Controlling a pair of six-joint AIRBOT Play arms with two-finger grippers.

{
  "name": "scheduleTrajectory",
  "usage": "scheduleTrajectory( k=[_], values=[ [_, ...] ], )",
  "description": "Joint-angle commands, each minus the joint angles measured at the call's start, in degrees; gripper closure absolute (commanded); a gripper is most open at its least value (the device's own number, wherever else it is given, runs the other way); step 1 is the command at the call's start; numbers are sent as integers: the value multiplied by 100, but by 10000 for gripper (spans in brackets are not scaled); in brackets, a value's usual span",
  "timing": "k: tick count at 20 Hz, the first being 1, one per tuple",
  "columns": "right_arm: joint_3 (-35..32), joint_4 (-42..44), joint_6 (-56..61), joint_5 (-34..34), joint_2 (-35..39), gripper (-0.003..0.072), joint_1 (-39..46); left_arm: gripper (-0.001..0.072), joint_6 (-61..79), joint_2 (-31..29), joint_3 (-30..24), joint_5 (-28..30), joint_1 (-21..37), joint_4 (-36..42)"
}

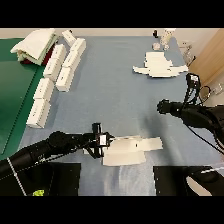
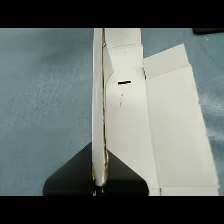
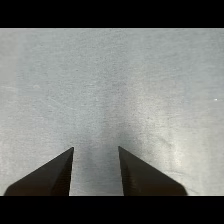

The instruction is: Fold the box.

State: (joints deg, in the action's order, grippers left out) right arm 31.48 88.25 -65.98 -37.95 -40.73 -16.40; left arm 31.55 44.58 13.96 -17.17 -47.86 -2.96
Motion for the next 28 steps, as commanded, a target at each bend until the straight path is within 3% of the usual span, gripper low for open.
scheduleTrajectory(
  k=[1, 5, 9, 11, 14, 17, 20, 23, 28],
  values=[
    [4, 2, 0, 0, -4, 243, 2, 696, -166, 122, 22, -199, 0, 17],
    [4, 13, 0, -4, -4, 242, 2, 696, -302, 367, 24, -289, 7, -11],
    [4, 9, 0, -4, -4, 242, 2, 696, -1147, 367, 479, -293, 208, -1300],
    [4, 4, 0, -2, -2, 243, 2, 697, -1731, 369, 804, -804, 680, -2188],
    [4, 2, 0, 0, -4, 242, 2, 697, -2052, 555, 1340, -2107, 1635, -2944],
    [4, 2, 0, 4, -4, 243, 2, 697, -2044, 1025, 1932, -2754, 2214, -2962],
    [4, 2, 0, 4, -4, 242, 2, 696, -1808, 1499, 2350, -2826, 2308, -2822],
    [4, 2, 0, 22, -4, 242, 2, 696, -1694, 1825, 2400, -2830, 2295, -2186],
    [4, -2, 0, 52, -4, 243, 2, 695, -1746, 2022, 2398, -2844, 2282, -1945]
  ],
)
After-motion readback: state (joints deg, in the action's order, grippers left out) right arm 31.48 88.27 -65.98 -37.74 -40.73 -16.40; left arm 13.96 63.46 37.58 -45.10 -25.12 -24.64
